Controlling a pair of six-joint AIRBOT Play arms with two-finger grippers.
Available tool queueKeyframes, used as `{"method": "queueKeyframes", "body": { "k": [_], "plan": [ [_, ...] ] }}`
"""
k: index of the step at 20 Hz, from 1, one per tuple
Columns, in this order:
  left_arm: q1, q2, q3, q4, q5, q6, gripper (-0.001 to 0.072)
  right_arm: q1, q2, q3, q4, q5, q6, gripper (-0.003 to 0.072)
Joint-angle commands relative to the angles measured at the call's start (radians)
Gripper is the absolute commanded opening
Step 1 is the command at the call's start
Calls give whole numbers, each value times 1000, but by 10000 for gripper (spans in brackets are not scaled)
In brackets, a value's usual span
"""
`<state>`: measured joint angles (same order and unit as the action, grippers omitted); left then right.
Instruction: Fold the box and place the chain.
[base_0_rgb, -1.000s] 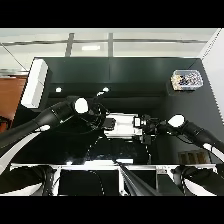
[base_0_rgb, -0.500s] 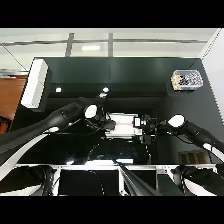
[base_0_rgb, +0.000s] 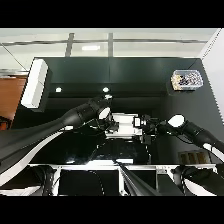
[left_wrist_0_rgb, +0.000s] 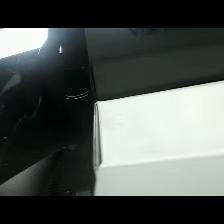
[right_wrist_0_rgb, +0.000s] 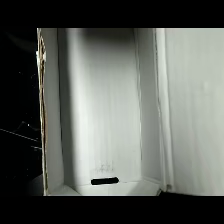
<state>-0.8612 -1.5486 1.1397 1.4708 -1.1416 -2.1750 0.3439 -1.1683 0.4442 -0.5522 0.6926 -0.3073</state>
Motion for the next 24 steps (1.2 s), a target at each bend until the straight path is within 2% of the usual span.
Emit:
{"method": "queueKeyframes", "body": {
  "k": [1, 2, 4, 5, 6, 10, 11, 12, 13, 15, 18, 19, 24],
  "plan": [
    [-10, -19, 9, 7, -6, -56, 437, 1, 0, 0, 0, 1, 0, 125],
    [-10, -19, 9, 7, 0, -56, 318, 1, 0, 0, 0, 1, 0, 125],
    [-10, -19, 10, 5, 14, -59, 242, 1, 0, 0, 0, 1, 0, 125],
    [-10, -19, 10, 5, 14, -58, 68, 1, 0, 0, 0, 1, 0, 125],
    [-10, -19, 10, 5, 14, -58, 26, 1, 0, 0, 0, 1, 0, 125],
    [-10, -19, 10, 5, 13, -58, 34, 1, 0, 0, 0, 1, 0, 125],
    [-10, -19, 10, 5, 13, -58, 153, 1, 0, 0, 0, 1, 0, 125],
    [-9, -19, 10, 5, 13, -58, 331, 1, 0, 0, 0, 1, 0, 125],
    [-9, -19, 10, 6, 11, -58, 439, 1, 0, 0, 0, 1, 0, 125],
    [-9, -19, 10, 6, 11, -59, 415, 1, 0, 0, 0, 1, 0, 125],
    [-8, -19, 10, 10, 15, -58, 98, 1, 0, 0, 0, 1, 0, 125],
    [-8, -19, 10, 10, 17, -58, 26, 1, 0, 0, 0, 1, 0, 125],
    [-9, -19, 10, 8, 31, -58, 26, 1, 0, 0, 0, 1, 0, 126]
  ]
}}
